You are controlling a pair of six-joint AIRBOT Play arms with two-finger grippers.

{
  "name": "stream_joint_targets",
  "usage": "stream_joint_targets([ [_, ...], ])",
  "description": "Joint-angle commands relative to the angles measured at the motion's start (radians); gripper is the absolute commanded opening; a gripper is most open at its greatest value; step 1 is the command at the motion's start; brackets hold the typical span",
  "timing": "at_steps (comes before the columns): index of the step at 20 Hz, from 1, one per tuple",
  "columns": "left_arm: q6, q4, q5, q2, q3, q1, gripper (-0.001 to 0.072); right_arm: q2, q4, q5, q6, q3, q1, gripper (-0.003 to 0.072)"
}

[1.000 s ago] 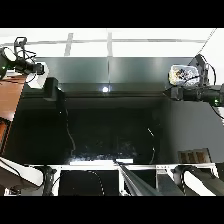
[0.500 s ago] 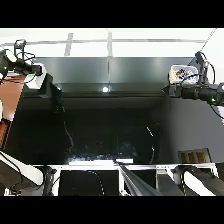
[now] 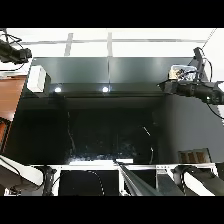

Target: Fold the box and place the chain.

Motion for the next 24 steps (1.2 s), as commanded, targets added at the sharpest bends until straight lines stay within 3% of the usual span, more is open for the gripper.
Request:
stream_joint_targets([
  [1,0.024,-0.165,0.013,0.226,-0.221,-0.061,0.0027,-0.002,-0.125,-0.127,-0.033,0.0,0.106,0.0012],
  [6,0.181,-0.171,0.443,0.763,-0.976,-0.223,0.0027,-0.018,-0.377,-0.231,0.092,-0.034,0.092,0.0012],
  [8,0.182,-0.172,0.558,0.92,-1.202,-0.248,0.0028,-0.021,-0.378,-0.27,0.114,-0.069,0.067,0.0012],
  [10,0.181,-0.172,0.623,1.031,-1.337,-0.249,0.0028,-0.021,-0.376,-0.256,0.114,-0.07,0.062,0.0013],
  [13,0.181,-0.172,0.649,1.11,-1.393,-0.249,0.0028,-0.021,-0.375,-0.256,0.114,-0.07,0.062,0.0013],
  [24,0.175,-0.176,0.644,1.11,-1.393,-0.25,0.0029,-0.021,-0.375,-0.256,0.114,-0.07,0.062,0.0012],
])
